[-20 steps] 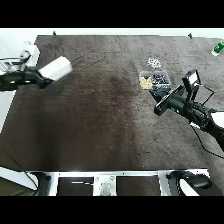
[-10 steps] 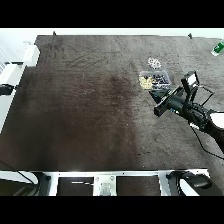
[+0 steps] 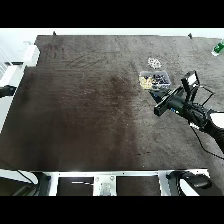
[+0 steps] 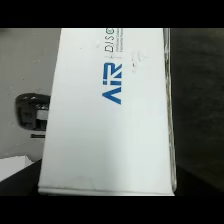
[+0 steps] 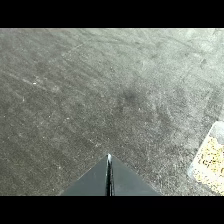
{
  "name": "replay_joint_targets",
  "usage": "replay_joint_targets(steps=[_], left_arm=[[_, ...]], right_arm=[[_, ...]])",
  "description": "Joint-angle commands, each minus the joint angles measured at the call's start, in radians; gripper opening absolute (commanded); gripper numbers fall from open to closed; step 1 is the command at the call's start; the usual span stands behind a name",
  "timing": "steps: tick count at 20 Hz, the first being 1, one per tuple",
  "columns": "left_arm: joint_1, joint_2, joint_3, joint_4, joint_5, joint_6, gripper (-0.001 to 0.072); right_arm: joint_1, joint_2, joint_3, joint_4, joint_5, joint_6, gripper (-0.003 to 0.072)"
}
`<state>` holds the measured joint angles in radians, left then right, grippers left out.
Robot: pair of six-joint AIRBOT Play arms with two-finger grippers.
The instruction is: Fold the box and place the chain.
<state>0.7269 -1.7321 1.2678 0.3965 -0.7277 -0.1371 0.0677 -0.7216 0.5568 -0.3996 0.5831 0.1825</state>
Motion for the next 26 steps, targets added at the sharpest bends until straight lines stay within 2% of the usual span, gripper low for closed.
replay_joint_targets(steps=[1, 3, 7, 12, 13, 14, 15, 18, 19, 26], left_arm=[[-0.057, -0.015, -0.001, -0.002, 0.04, 0.014, 0.0017], [-0.084, -0.016, -0.001, 0.009, 0.174, -0.06, 0.0017], [-0.124, -0.026, -0.001, 0.017, 0.293, -0.068, 0.0018], [-0.14, -0.052, -0.001, 0.019, 0.293, -0.072, 0.0021], [-0.14, -0.052, 0.0, 0.018, 0.294, -0.071, 0.0063], [-0.14, -0.052, 0.0, 0.018, 0.293, -0.072, 0.0346], [-0.14, -0.052, 0.0, 0.011, 0.289, -0.072, 0.0593], [-0.14, -0.052, 0.0, 0.011, 0.261, -0.072, 0.0609], [-0.14, -0.052, 0.0, 0.011, 0.252, -0.071, 0.071], [-0.13, 0.016, 0.005, 0.048, 0.155, -0.099, 0.072]], right_arm=[[0.0, -0.001, 0.0, 0.0, 0.0, 0.0, 0.0009], [0.0, -0.001, 0.0, 0.0, 0.0, 0.0, 0.0009], [0.0, -0.002, 0.0, 0.0, 0.0, 0.0, 0.001], [0.0, -0.006, 0.0, 0.0, 0.0, 0.0, 0.0009], [0.0, -0.006, 0.0, 0.0, 0.0, 0.0, 0.001], [0.0, -0.006, 0.0, 0.0, 0.0, 0.0, 0.001], [0.0, -0.006, 0.0, 0.0, 0.0, 0.0, 0.001], [0.0, -0.006, 0.0, 0.0, -0.001, 0.0, 0.001], [0.0, -0.006, 0.0, 0.0, -0.001, 0.0, 0.001], [0.0, -0.006, 0.0, 0.0, -0.011, 0.0, 0.001]])
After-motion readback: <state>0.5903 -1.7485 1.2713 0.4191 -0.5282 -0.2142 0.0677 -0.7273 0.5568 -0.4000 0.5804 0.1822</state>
